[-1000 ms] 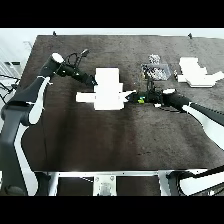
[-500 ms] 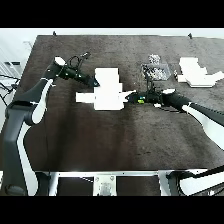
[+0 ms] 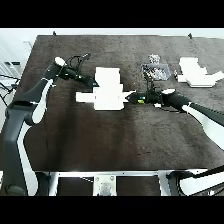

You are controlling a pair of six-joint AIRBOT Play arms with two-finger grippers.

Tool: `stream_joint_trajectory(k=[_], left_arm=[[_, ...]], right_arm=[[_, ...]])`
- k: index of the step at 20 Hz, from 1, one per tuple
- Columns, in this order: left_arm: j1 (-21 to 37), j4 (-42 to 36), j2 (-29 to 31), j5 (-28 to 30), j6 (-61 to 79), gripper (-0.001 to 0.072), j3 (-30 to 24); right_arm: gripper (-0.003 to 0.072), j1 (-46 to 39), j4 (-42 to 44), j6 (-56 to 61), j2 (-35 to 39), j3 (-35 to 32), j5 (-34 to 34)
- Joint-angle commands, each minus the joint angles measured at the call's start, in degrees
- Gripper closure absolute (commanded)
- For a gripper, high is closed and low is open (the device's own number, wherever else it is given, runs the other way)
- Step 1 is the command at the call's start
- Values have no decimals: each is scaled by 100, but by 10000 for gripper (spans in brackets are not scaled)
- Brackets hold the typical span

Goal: Fold the box and place the chain.

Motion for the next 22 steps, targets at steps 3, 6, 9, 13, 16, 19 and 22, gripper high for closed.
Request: stream_joint_trajectory(k=[3, 6, 9, 13, 16, 19, 22], left_arm=[[2, -33, -4, -101, 229, 542, 4], [2, -70, -4, -197, 492, 624, 4], [2, -229, -4, -260, 955, 690, 4], [2, -269, -2, -446, 2074, 692, 4], [2, -337, -2, -461, 2686, 694, -13], [9, -483, 22, -474, 3217, 697, -153], [9, -511, 28, -439, 3582, 697, -422]], right_arm=[[675, 4, -11, 2, 4, -2, -2], [674, 4, -11, 2, 4, -2, 0], [674, 2, -9, 2, 4, -2, -2], [349, -127, -7, 4, 9, -2, 9], [349, -455, -4, 7, 11, 0, 195], [349, -1001, 17, 9, 11, 0, 503], [349, -1521, 184, 4, 11, 0, 855]])
